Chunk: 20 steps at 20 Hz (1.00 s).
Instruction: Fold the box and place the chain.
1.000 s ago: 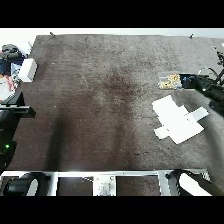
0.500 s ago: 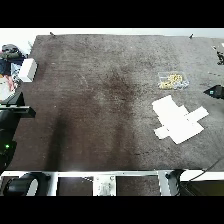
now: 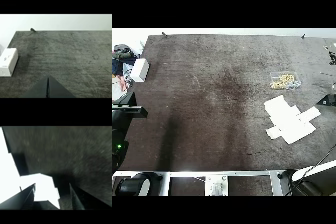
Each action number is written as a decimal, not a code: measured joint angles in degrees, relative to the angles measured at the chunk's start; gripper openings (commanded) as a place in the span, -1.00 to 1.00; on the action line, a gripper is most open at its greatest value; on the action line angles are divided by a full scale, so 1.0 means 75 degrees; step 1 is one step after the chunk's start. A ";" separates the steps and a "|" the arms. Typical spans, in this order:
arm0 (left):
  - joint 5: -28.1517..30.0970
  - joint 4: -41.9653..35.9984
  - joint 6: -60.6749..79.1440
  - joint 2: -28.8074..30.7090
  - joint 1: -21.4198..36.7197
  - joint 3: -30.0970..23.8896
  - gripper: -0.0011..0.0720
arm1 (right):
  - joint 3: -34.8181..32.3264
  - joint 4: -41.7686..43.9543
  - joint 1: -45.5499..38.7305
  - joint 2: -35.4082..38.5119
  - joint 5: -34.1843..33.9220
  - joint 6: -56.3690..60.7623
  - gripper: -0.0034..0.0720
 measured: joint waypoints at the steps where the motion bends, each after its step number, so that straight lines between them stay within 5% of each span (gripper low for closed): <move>1: 0.0003 0.0000 0.0000 0.0000 0.0000 0.0000 -0.94 | 0.0041 -0.0047 0.0000 -0.0146 0.0201 -0.0114 0.34; 9: 0.0003 0.0000 0.0000 0.0000 0.0000 0.0000 -0.94 | -0.0568 0.0047 0.0026 -0.0577 0.1125 -0.0804 0.31; 10: 0.0003 0.0000 0.0000 0.0000 0.0000 0.0000 -0.94 | -0.0629 0.0073 0.0026 -0.0583 0.1180 -0.0854 0.23; 15: 0.0003 0.0000 0.0000 0.0000 0.0000 0.0000 -0.94 | -0.0758 0.0189 0.0102 -0.0629 0.1343 -0.0965 -0.77; 20: 0.0003 0.0000 0.0000 0.0000 0.0000 0.0000 -0.94 | -0.1084 0.0583 0.0125 -0.0391 0.1507 -0.0784 -0.88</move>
